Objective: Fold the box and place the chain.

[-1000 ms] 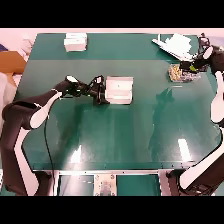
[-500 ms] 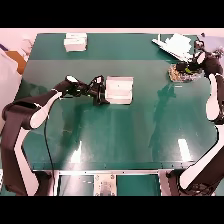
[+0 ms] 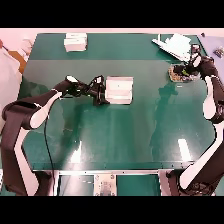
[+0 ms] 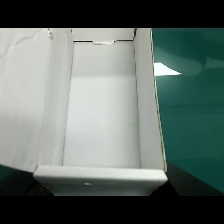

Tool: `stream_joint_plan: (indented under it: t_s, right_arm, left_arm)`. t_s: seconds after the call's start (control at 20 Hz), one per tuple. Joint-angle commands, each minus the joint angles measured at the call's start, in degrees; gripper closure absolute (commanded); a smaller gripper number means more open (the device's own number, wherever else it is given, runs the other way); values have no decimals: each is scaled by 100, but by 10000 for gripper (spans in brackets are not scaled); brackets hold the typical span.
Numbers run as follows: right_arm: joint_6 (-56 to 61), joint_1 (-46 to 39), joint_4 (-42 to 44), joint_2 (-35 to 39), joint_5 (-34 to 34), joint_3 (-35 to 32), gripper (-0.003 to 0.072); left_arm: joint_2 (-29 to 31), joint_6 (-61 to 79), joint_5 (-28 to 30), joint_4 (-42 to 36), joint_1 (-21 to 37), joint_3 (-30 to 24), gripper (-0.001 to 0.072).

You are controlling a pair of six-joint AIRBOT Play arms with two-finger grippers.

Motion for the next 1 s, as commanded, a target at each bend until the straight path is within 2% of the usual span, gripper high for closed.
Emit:
stream_joint_plan:
  t_s: [0.0,0.45,0.75,0.95]
  right_arm:
    - [-9,11,7,-24,2,22,670]
    - [-140,170,-155,374,330,284,674]
    - [-166,177,-214,863,1058,284,676]
    - [-293,181,-212,1259,1268,284,677]
  left_arm:
    - [0,2,0,2,7,2,348]
    - [0,2,0,2,7,2,347]
    - [0,2,0,2,7,2,347]
    - [0,2,0,2,7,2,347]
